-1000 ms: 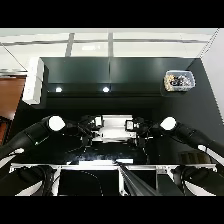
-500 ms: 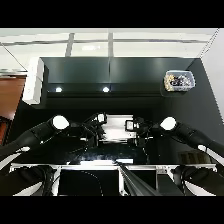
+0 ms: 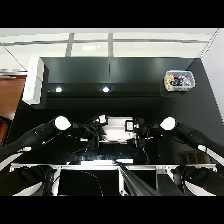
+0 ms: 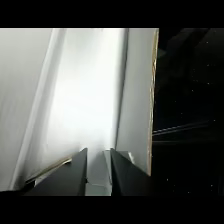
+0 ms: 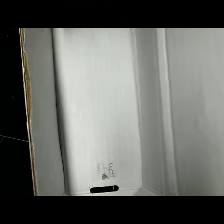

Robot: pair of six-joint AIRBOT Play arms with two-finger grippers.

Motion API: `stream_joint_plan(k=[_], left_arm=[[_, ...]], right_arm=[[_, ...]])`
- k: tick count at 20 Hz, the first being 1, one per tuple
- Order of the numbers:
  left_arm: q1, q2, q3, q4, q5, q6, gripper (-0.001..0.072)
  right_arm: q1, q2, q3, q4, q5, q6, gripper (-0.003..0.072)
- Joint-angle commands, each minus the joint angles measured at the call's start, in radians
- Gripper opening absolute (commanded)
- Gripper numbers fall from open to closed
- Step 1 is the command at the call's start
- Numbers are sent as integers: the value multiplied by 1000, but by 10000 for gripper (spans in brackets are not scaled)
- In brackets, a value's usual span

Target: Fold the box and place the chain.

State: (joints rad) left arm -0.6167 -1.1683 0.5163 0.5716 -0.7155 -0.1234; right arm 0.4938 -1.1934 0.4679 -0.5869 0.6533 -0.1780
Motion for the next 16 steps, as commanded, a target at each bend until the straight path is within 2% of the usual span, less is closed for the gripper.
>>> stream_joint_plan(k=[1,2,3,6,8,11,14,16], left_arm=[[4,18,2,27,1,-5,254],[16,39,5,63,0,-32,78],[39,69,12,119,-14,-93,23],[158,198,15,256,-105,-348,22],[309,270,15,335,-217,-644,24],[561,286,12,356,-419,-692,24],[715,267,-36,336,-402,-1073,23],[745,224,-82,297,-412,-1143,24]], right_arm=[[0,-1,0,0,0,2,158],[0,-1,0,0,0,2,158],[0,-1,0,0,0,2,158],[0,-1,0,0,0,2,158],[0,-1,0,0,0,2,158],[0,-1,0,0,0,2,158],[0,-1,0,0,0,2,158],[0,-1,0,0,0,2,158]])
